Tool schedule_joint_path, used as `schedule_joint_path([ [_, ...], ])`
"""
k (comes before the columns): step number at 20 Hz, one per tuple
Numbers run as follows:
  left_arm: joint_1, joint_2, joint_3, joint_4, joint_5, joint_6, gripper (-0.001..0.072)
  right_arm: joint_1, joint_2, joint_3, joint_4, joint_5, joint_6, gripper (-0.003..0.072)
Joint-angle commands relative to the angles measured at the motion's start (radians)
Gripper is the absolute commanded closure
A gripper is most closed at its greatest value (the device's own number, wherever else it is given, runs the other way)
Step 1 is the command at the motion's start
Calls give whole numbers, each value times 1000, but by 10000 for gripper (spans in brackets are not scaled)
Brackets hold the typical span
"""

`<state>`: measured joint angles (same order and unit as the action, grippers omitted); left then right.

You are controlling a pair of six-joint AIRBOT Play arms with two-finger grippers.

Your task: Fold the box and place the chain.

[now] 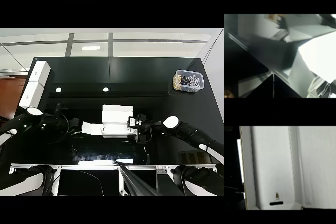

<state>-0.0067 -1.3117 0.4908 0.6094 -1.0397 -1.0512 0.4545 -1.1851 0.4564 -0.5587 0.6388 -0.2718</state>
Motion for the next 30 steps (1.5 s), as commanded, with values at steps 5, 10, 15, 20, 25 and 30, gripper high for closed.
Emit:
schedule_joint_path([
  [5, -90, -15, 3, -53, 45, 64, 608, 0, -1, 0, 0, 0, 0, 256],
  [10, -127, -15, 58, -34, -16, 65, 159, 0, -1, 0, 0, 0, 0, 255],
  [15, -115, 8, 130, 9, -111, 64, 64, 0, -1, 0, 0, 0, 0, 255],
  [20, -162, 54, 156, -43, -103, 64, 63, 0, -1, 0, 0, 0, 0, 255],
  [25, -257, 74, 156, -45, 6, 63, 63, 0, -1, 0, 0, 0, 0, 255],
  [30, -390, 74, 156, -7, 134, -48, 63, 1, -1, 0, 0, 0, 0, 255],
])
